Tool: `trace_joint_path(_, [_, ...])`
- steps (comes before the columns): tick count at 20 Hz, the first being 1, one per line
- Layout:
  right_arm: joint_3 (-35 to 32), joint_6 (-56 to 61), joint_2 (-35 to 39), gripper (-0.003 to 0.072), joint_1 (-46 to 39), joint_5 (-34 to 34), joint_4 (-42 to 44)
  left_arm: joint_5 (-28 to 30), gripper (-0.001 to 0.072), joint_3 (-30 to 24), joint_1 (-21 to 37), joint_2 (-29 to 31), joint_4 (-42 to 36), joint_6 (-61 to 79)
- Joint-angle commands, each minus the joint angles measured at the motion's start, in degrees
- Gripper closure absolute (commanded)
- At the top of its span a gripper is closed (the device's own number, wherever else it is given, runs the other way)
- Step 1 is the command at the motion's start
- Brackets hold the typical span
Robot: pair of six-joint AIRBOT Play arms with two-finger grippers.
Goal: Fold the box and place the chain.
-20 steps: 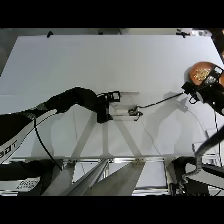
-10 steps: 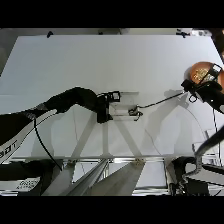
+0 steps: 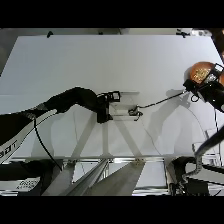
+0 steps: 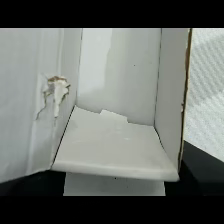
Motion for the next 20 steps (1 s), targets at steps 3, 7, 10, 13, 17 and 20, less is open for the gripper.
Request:
trace_joint_path(3, [0.0, -0.1, -2.1, 0.0405, 0.0, -0.8, 0.4, 0.0, 0.0362, 0.0, 0.0, 0.0, 0.0, 0.0])
trace_joint_path(7, [0.0, -0.2, -2.8, 0.0670, 0.0, -0.9, 0.4, 0.0, 0.0362, 0.0, 0.0, 0.0, 0.0, 0.0])
trace_joint_path(10, [0.0, -1.0, -1.9, 0.0670, 0.7, -0.2, 0.5, 0.0, 0.0362, 0.0, 0.0, 0.0, 0.0, 0.0])
trace_joint_path(13, [0.0, -5.9, 0.7, 0.0670, 2.8, 0.5, 0.5, 0.0, 0.0362, 0.0, 0.0, 0.0, 0.0, 0.0])
trace_joint_path(17, [0.0, -14.5, 7.9, 0.0673, 8.5, 9.5, 0.6, 0.0, 0.0362, 0.0, 0.0, 0.0, 0.0, 0.0])
trace_joint_path(20, [0.0, -24.0, 15.2, 0.0673, 15.6, 20.2, 0.6, 0.0, 0.0362, 0.0, 0.0, 0.0, 0.0, 0.0])
